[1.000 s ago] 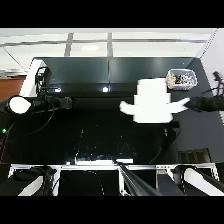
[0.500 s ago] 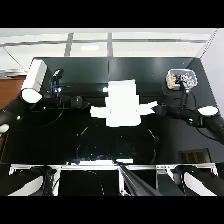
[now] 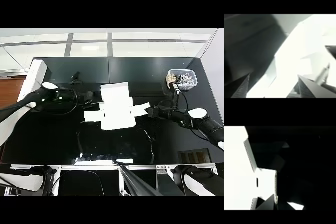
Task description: Fold the box and place the chain.
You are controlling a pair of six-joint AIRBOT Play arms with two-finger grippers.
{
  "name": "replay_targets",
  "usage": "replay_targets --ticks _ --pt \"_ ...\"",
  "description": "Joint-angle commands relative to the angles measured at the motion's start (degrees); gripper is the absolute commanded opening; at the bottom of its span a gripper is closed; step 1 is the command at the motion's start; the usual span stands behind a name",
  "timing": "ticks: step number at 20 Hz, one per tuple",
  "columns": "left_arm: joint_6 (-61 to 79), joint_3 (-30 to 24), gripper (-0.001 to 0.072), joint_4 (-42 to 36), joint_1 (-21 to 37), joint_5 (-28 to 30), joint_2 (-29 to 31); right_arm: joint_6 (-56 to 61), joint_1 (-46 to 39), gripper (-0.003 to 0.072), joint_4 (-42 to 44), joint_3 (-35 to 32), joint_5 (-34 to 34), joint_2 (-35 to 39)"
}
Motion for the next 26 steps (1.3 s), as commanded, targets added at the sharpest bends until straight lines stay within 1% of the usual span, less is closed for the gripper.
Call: replay_targets --ticks 1,2,3,5,6,7,9,11,13,14,15,16,18,19,20,21,22,23,24,26 --pt "7.1 6.84 0.0685 -3.98 -2.14 -7.19 -6.8 -0.02 0.55 0.0016 0.11 -0.02 -0.85 0.02" --pt "8.35 9.25 0.0665 -3.78 -2.73 -8.7 -8.31 -0.02 0.55 0.0016 0.13 -0.02 -0.68 0.02" --pt "8.63 11.69 0.0607 -2.19 -3.15 -9.86 -9.73 -0.02 0.55 0.0016 0.11 -0.02 -0.68 0.02" --pt "8.5 16.59 0.0589 3.98 -3.26 -15.04 -12.61 -0.02 0.55 0.0016 0.11 -0.02 -0.42 0.02" --pt "8.37 18.47 0.0513 6.73 -3.26 -18.16 -13.7 -0.02 0.55 0.0017 0.09 -0.02 -0.28 0.02" --pt "8.41 20.15 0.0497 8.98 -3.26 -21.57 -14.69 -0.02 0.55 0.0016 0.09 -0.02 -0.26 0.02" --pt "8.44 22.69 0.0347 11.52 -3.28 -24.59 -16.31 -0.02 0.55 0.0016 0.09 -0.02 -0.24 0.02" --pt "8.76 23.78 0.0336 13.05 -3.56 -24.24 -16.68 -0.02 0.55 0.0016 0.09 -0.02 -0.13 0.02" --pt "8.85 25.05 0.0332 16.94 -4.57 -24.48 -16.68 -0.02 0.55 0.0016 0.07 -0.02 0.39 0.02" --pt "8.87 25.57 0.0312 18.25 -5.33 -24.46 -16.68 -0.02 0.55 0.0017 0.07 -0.02 0.39 0.02" --pt "10.03 26.12 0.0154 18.73 -5.99 -24.48 -16.68 -0.02 0.55 0.0016 0.0 -0.02 0.39 0.02" --pt "10.16 26.51 0.0115 18.51 -6.27 -24.2 -16.68 -0.02 0.55 0.0017 -0.11 -0.02 0.39 0.02" --pt "10.1 27.26 0.0115 18.32 -6.64 -23.89 -16.68 -0.02 0.55 0.0017 -0.11 -0.02 0.39 0.02" --pt "9.99 27.56 0.0094 18.34 -6.6 -23.89 -16.68 -0.02 0.55 0.0017 -0.13 -0.02 0.39 0.02" --pt "9.86 27.76 0.0032 18.45 -6.56 -23.93 -16.68 -0.02 0.55 0.0019 -0.11 -0.02 0.39 0.02" --pt "9.88 27.98 0.003 18.51 -6.45 -24.04 -16.68 -0.04 0.52 0.0146 -0.13 -0.02 0.35 0.02" --pt "9.86 28.17 0.0029 18.51 -6.36 -24.15 -16.61 -0.04 0.39 0.0472 -0.61 0.02 0.31 0.04" --pt "9.86 28.52 0.0028 18.53 -6.34 -24.39 -16.41 -0.02 -0.07 0.0658 -2.49 0.46 1.29 0.17" --pt "9.86 28.74 0.0027 18.6 -6.34 -24.63 -15.93 -0.02 -0.72 0.0656 -5.55 1.7 4.35 0.37" --pt "9.16 28.52 0.0025 18.8 -6.45 -25.49 -13.84 0.44 -1.29 0.0656 -15.96 6.97 13.64 1.03"
